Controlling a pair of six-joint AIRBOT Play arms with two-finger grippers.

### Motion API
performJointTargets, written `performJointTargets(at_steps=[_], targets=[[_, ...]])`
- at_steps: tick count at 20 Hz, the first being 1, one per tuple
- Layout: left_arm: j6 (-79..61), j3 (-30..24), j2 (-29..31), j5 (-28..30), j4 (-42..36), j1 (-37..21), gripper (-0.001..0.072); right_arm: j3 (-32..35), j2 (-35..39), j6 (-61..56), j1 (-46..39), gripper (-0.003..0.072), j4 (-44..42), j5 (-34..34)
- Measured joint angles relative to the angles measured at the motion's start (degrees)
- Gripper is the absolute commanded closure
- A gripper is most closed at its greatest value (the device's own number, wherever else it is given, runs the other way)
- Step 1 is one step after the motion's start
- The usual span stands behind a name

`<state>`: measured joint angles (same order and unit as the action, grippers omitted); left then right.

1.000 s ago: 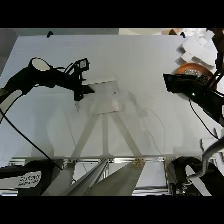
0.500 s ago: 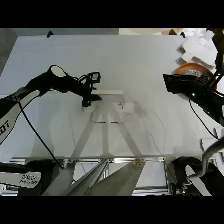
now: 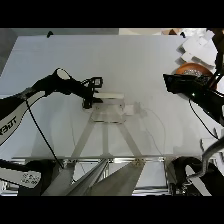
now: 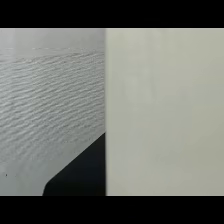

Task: Fold the box and place the chain.

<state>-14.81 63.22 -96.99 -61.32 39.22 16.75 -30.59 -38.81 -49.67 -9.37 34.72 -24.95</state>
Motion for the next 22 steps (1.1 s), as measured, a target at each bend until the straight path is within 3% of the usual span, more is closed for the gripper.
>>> performJointTargets(at_steps=[7,9,10,11,18,22], targets=[[-0.2,0.0,-0.5,0.07,-0.15,0.0,0.0698,0.0,0.07,0.0,0.0,0.01,-0.28,0.15],[-0.22,0.0,-0.52,0.11,-0.04,0.0,0.0698,-0.2,0.46,0.24,-0.02,0.007,-1.16,-0.76],[-0.22,0.0,-0.52,0.13,0.0,0.0,0.0698,-0.55,0.74,1.16,-0.02,-0.0015,-1.44,-2.4],[-0.22,0.0,-0.52,0.13,0.02,0.0,0.0698,-1.09,1.05,2.43,0.0,-0.0025,-1.73,-4.59],[-0.22,0.0,-0.52,0.2,0.15,0.0,0.0698,-4.79,2.38,21.55,3.69,-0.0018,-0.2,-28.24],[-0.22,-0.02,-0.52,0.2,0.17,0.0,0.0698,-5.2,2.43,29.83,9.73,-0.0017,7.41,-33.92]])
